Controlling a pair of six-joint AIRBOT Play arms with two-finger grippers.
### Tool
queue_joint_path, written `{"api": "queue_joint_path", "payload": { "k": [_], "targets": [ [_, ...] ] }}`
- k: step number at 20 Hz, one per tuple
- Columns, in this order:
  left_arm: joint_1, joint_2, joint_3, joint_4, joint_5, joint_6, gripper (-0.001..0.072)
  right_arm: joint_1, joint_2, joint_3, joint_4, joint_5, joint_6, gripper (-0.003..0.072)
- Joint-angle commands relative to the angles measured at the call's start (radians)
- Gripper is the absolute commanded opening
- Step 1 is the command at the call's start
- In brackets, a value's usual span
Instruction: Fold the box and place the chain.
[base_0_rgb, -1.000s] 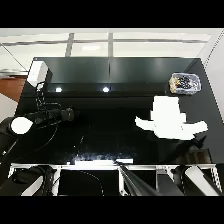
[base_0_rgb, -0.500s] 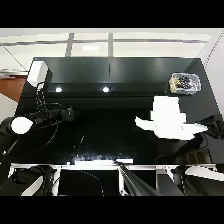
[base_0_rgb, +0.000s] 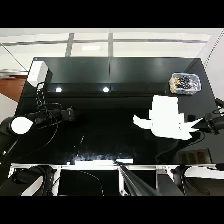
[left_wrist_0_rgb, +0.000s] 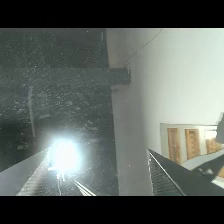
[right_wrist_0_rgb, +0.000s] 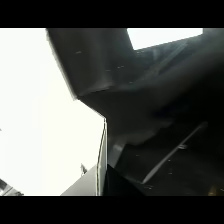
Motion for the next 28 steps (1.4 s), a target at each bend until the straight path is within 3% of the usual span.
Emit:
{"api": "queue_joint_path", "payload": {
  "k": [1,9,13,16,22,26,28],
  "targets": [
    [0.000,0.000,0.001,0.000,-0.002,0.000,0.0704,0.016,0.015,0.003,0.069,0.051,-0.040,0.0052],
    [0.000,0.000,0.001,-0.011,-0.029,0.000,0.0704,0.207,0.132,-0.060,0.245,0.060,-0.048,0.0051],
    [0.000,0.000,0.001,-0.011,-0.033,0.000,0.0704,0.319,0.212,-0.180,0.502,0.002,-0.116,0.0051],
    [-0.001,0.000,0.001,-0.035,-0.034,0.001,0.0704,0.476,0.312,-0.324,0.628,-0.138,-0.157,0.0051],
    [-0.065,-0.005,0.001,-0.047,-0.037,0.023,0.0702,0.955,0.498,-0.513,0.626,-0.601,-0.157,0.0051],
    [-0.059,-0.081,0.001,-0.158,-0.084,0.061,0.0696,1.194,0.506,-0.525,0.626,-0.801,-0.156,0.0051],
    [0.014,-0.152,0.001,-0.330,-0.150,0.235,0.0683,1.266,0.506,-0.525,0.627,-0.861,-0.156,0.0052]
  ]
}}
